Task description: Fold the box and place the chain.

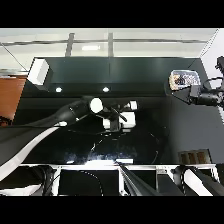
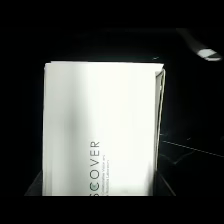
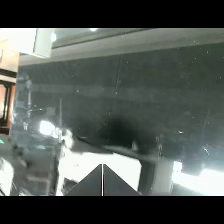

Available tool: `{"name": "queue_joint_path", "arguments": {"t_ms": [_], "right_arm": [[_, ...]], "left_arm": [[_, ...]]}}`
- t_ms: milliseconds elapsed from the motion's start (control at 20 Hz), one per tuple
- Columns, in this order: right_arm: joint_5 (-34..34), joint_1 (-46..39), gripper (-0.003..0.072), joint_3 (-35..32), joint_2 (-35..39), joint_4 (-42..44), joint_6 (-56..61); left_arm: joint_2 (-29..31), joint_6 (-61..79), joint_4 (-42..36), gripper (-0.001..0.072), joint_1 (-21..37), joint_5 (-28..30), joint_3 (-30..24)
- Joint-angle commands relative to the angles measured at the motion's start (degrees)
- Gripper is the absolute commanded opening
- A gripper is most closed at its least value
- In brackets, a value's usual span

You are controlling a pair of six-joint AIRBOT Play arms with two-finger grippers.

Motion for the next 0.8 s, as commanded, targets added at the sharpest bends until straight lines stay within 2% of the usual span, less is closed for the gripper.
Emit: {"name": "queue_joint_path", "arguments": {"t_ms": [0,100,250,350,450,600,750], "right_arm": [[0.2,0.0,0.0007,0.1,0.0,0.0,0.0],[0.2,0.0,0.0007,0.1,0.0,0.0,0.0],[0.2,0.0,0.0008,0.1,0.0,0.0,0.0],[0.2,0.0,0.0007,0.1,0.0,0.0,0.0],[0.1,0.0,0.0007,0.1,0.0,0.0,0.0],[0.1,0.0,0.0007,0.1,0.0,0.0,0.0],[-0.1,0.0,0.0007,0.1,0.0,0.0,0.1]], "left_arm": [[3.6,-9.2,7.0,0.0334,6.3,-4.9,0.0],[5.1,-20.5,14.3,0.0334,13.1,-9.7,0.0],[7.0,-39.8,29.6,0.0336,25.2,-15.4,0.0],[7.9,-42.5,33.7,0.0341,35.5,-20.2,0.0],[8.0,-42.6,33.5,0.0342,45.4,-23.1,0.0],[8.0,-42.5,33.1,0.0342,56.4,-20.9,0.5],[7.3,-42.5,33.1,0.0341,62.0,-12.6,1.4]]}}
